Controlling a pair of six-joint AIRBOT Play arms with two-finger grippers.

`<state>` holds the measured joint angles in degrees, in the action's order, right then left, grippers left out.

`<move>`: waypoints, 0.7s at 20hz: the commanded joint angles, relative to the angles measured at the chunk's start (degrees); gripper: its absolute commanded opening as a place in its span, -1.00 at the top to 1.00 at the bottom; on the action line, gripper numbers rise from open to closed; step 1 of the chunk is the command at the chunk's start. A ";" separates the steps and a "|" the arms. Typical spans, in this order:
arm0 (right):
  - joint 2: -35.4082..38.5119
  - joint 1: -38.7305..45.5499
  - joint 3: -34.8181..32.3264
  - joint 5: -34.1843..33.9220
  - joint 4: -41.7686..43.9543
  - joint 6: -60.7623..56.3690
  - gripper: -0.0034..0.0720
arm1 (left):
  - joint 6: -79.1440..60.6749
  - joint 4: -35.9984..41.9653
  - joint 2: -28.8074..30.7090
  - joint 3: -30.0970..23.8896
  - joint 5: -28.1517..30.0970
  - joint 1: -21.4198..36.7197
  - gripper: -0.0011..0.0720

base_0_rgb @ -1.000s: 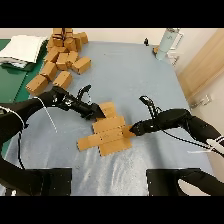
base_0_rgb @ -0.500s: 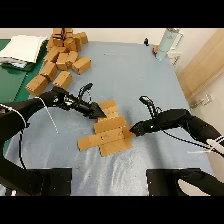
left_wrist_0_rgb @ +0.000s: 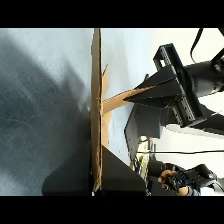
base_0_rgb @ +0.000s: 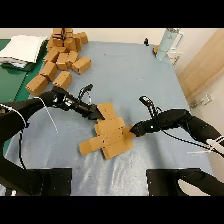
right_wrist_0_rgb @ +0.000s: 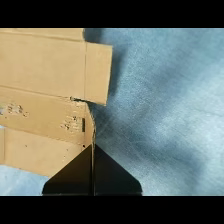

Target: Fold the box.

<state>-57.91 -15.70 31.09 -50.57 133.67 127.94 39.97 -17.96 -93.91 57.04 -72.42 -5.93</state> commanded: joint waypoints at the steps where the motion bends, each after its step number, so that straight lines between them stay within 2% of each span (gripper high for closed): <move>1: 0.00 -0.02 0.00 0.68 0.04 0.00 0.90 | -0.15 -1.11 -0.04 0.04 -0.61 -0.07 0.94; 2: 0.00 -0.02 0.00 0.81 0.04 -0.02 0.73 | -0.13 -1.07 -0.04 0.04 -0.42 -0.07 0.94; 4: 0.02 0.00 0.02 1.70 -0.13 -0.07 0.09 | -0.66 0.00 -0.04 0.04 0.28 -0.11 0.94; 7: 0.07 0.09 0.26 6.32 -3.82 -6.73 0.09 | -7.61 0.98 0.22 1.55 0.92 -0.37 0.94; 9: 0.13 1.62 1.29 7.56 -9.60 -15.23 0.09 | -12.94 2.34 2.19 1.90 4.55 -1.64 0.95; 14: 0.13 8.37 6.29 7.48 -31.91 -46.88 0.09 | -25.53 2.25 8.37 1.86 14.84 -8.41 0.95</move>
<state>-57.84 -10.59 35.03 -43.81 115.07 100.51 22.83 -16.03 -88.40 58.76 -63.64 -11.07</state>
